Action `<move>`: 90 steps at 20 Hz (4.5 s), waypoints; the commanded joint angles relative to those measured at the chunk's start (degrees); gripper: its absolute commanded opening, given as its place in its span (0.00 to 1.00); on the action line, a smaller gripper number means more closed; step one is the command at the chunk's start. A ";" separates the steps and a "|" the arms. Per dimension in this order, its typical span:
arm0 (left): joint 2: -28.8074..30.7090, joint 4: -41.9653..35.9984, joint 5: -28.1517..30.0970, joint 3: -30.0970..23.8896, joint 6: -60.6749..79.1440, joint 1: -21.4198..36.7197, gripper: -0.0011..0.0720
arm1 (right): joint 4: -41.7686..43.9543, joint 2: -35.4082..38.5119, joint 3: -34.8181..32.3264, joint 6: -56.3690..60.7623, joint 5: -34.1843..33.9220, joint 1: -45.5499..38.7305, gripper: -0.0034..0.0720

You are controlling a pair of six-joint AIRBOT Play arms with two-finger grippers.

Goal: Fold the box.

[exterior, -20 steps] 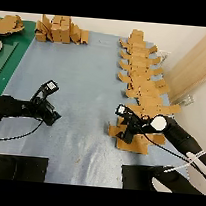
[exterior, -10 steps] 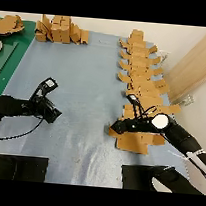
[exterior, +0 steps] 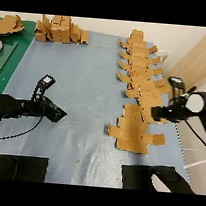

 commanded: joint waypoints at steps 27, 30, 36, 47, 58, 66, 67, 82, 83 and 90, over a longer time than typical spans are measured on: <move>-0.04 -1.09 -3.69 -0.02 -9.49 0.07 0.78 | 3.52 1.77 -17.40 -7.63 -0.20 -12.68 0.73; -0.39 -1.09 -3.69 -0.02 -9.51 0.07 0.78 | -0.35 3.52 -15.61 -6.97 0.79 -12.68 0.73; -3.37 -1.14 -4.33 -0.02 -10.60 0.00 0.78 | -1.79 -1.14 -15.80 -8.52 -2.49 -12.68 0.73; -3.93 -1.09 -5.64 0.00 -11.87 0.02 0.78 | 11.78 -10.78 -15.80 -17.92 -7.50 -12.66 0.52; -3.93 -2.36 -5.64 0.00 -12.09 0.04 0.78 | 51.28 -2.16 -15.80 -27.82 -7.69 -8.55 0.05; -3.93 -4.33 -8.79 0.02 -12.72 0.07 0.78 | 51.30 -6.82 -22.58 -27.56 -20.83 1.64 0.36; -3.93 -4.35 -8.72 0.02 -13.25 0.07 0.78 | 51.36 -8.20 -23.21 -27.58 -20.81 1.64 0.36; -3.91 -5.51 -10.27 0.17 -15.06 0.13 0.78 | 51.45 -16.87 -24.68 -28.11 -25.27 1.66 0.36; -3.91 -5.51 -10.27 0.57 -15.06 0.13 0.78 | 51.74 -17.40 -24.68 -28.35 -25.29 1.66 0.35; -7.93 -5.18 -16.50 6.23 -14.75 5.07 0.78 | 59.49 -17.55 -24.70 -33.86 -21.86 1.77 0.33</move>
